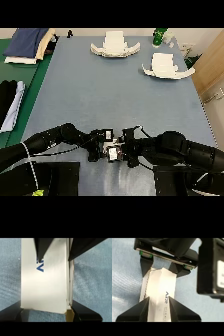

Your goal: Fold the box.

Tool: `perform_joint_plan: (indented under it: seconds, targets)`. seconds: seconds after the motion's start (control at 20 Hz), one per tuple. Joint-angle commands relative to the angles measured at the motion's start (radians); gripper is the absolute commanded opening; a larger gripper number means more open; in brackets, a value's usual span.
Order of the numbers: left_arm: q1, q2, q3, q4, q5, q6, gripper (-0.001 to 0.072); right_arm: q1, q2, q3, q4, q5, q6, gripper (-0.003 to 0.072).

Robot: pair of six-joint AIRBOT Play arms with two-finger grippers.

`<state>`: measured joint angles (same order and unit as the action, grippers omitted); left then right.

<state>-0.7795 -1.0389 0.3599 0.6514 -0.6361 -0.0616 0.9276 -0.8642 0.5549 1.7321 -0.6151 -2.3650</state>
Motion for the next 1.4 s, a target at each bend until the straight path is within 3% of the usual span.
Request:
perform_joint_plan:
  seconds: [0.0, 0.45, 0.5, 0.6, 0.65, 0.9, 1.0, 1.35]
  targets:
    - [0.0, 0.0, 0.0, -0.001, 0.0, -0.003, 0.0464, 0.002, -0.003, 0.001, 0.023, -0.014, 0.0, 0.0381]
    - [0.0, 0.0, 0.0, -0.001, 0.0, -0.003, 0.0464, 0.002, 0.103, 0.001, 0.026, -0.015, 0.036, 0.0379]
    - [0.0, 0.0, 0.0, -0.001, 0.0, -0.003, 0.0464, 0.001, 0.114, 0.0, 0.032, -0.021, 0.089, 0.0323]
    - [0.0, 0.0, 0.0, -0.001, 0.0, -0.003, 0.0464, 0.001, 0.127, -0.009, 0.035, -0.017, 0.219, 0.0033]
    - [0.0, 0.0, 0.0, -0.001, 0.0, -0.003, 0.0464, 0.0, 0.137, -0.031, 0.039, 0.016, 0.283, 0.0006]
    - [0.0, 0.0, 0.0, -0.001, 0.0, -0.003, 0.0465, 0.002, 0.244, -0.265, 0.218, 0.429, 0.536, 0.0005]
    - [0.0, 0.0, 0.0, -0.001, 0.0, -0.003, 0.0464, 0.002, 0.27, -0.339, 0.262, 0.539, 0.594, 0.0005]
    - [0.0, 0.0, 0.0, -0.001, 0.0, -0.003, 0.0464, 0.01, 0.261, -0.386, 0.262, 0.553, 0.622, 0.0006]
